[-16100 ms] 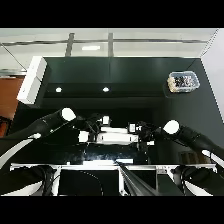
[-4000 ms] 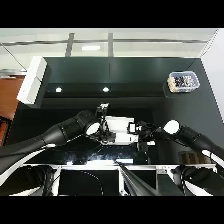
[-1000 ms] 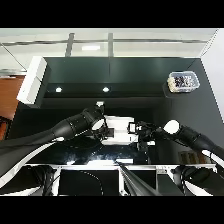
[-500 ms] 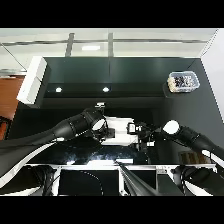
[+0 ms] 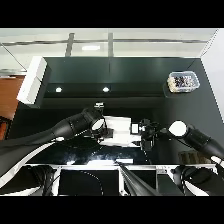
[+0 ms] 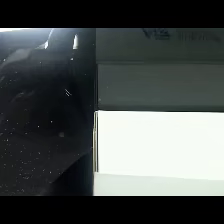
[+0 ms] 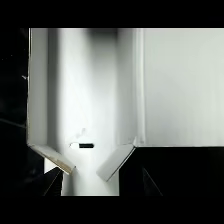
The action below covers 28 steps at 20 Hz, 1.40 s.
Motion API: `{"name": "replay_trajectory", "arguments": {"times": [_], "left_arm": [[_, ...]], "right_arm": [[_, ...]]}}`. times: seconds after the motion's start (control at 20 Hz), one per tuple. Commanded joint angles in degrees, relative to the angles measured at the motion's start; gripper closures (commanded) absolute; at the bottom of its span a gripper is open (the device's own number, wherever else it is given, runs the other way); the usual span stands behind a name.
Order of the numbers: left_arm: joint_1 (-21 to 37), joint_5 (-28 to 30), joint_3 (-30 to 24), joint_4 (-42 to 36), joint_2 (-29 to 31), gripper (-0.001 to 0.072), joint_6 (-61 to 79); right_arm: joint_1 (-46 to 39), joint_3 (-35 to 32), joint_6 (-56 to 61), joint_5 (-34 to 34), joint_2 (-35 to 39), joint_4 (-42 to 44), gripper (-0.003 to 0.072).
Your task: Fold the box and place the chain.
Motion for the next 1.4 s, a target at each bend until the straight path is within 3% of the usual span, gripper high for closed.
{"name": "replay_trajectory", "arguments": {"times": [0.0,0.6,0.65,0.75,1.1,1.35], "left_arm": [[-0.04,0.76,0.02,0.26,0.00,0.0684,-0.17],[-0.04,0.96,0.02,1.27,0.00,0.0683,-0.17],[-0.04,0.96,0.02,1.27,0.00,0.0683,-0.17],[-0.04,0.96,0.02,1.27,0.00,0.0683,-0.17],[-0.04,1.16,0.02,1.27,0.00,0.0683,-0.17],[-0.04,1.14,0.02,1.27,0.00,0.0683,-0.17]], "right_arm": [[-0.02,0.31,3.82,4.35,3.34,-8.20,0.0143],[0.76,0.20,-2.56,0.92,-0.70,2.51,0.0177],[1.44,0.20,-2.54,0.92,-0.90,2.49,0.0206],[2.49,0.20,-2.43,0.87,-0.90,3.02,0.0567],[4.81,0.20,-1.38,-5.86,-2.38,14.64,0.0567],[7.21,0.20,-0.72,-6.64,-4.68,14.38,0.0567]]}}
